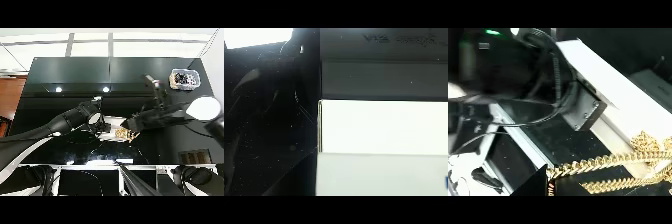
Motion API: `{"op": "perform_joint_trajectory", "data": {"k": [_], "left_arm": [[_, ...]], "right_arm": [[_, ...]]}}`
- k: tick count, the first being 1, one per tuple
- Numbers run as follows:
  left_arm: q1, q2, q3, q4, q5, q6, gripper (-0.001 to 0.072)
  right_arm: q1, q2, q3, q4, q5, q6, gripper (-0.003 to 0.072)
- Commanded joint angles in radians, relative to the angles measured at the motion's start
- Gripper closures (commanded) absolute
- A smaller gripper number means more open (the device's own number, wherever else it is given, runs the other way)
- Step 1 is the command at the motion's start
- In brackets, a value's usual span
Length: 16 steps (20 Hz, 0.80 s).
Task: Fold the box and place the chain.
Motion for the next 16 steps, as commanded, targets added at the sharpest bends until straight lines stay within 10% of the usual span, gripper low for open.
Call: {"op": "perform_joint_trajectory", "data": {"k": [1, 4, 6, 7, 14, 15, 16], "left_arm": [[0.001, 0.0, 0.0, 0.0, 0.0, 0.0, 0.0677], [0.0, 0.0, 0.0, 0.0, 0.0, 0.0, 0.0677], [0.0, 0.0, 0.0, 0.0, 0.0, 0.0, 0.0677], [0.0, 0.0, 0.0, 0.0, 0.0, 0.0, 0.0677], [0.0, 0.0, 0.0, 0.0, 0.0, 0.0, 0.0678], [0.0, 0.0, 0.0, 0.0, 0.0, 0.0, 0.0677], [0.0, 0.0, 0.0, 0.0, 0.0, 0.0, 0.0677]], "right_arm": [[0.045, -0.093, -0.024, 0.004, -0.086, 0.001, 0.0671], [0.021, -0.096, -0.024, -0.006, -0.068, 0.001, 0.066], [-0.024, -0.095, -0.024, -0.007, -0.011, -0.003, 0.0222], [-0.071, -0.087, -0.024, -0.007, 0.041, -0.026, 0.017], [-0.293, 0.042, -0.168, -0.35, -0.001, -0.32, 0.0159], [-0.276, 0.042, -0.219, -0.324, -0.058, -0.407, -0.0021], [-0.243, 0.042, -0.267, -0.309, -0.119, -0.524, -0.0034]]}}
